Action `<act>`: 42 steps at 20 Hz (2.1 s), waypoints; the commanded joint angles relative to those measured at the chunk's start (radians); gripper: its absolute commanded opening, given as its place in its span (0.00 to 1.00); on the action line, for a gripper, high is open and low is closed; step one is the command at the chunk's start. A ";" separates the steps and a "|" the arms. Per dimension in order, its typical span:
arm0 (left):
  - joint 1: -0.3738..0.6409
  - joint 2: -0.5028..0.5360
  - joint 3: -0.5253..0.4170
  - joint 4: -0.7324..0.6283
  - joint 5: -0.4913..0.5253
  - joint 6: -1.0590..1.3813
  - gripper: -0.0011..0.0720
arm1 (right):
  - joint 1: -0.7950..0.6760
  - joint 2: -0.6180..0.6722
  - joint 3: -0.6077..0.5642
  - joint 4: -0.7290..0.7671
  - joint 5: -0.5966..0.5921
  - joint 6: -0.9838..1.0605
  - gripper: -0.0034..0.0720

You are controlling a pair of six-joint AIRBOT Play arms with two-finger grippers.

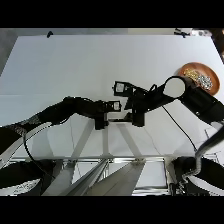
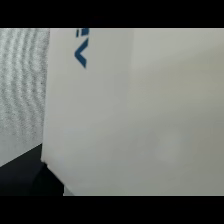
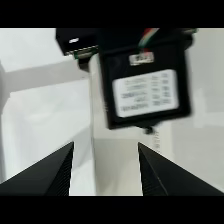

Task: Fold the box and place the chain.

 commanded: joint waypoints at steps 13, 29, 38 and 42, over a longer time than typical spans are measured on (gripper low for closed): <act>0.000 0.001 0.000 0.000 0.000 0.000 0.56 | 0.024 -0.135 0.019 -0.063 -0.008 -0.013 0.61; 0.000 0.001 0.000 0.000 0.000 0.000 0.56 | 0.060 -0.155 0.005 -0.074 -0.008 -0.057 0.58; 0.000 0.001 0.000 0.000 0.000 0.000 0.56 | 0.128 -0.141 -0.048 -0.245 -0.202 -0.051 0.66; 0.000 0.001 0.000 0.000 0.000 0.000 0.56 | 0.128 -0.084 -0.048 -0.249 -0.236 -0.051 0.65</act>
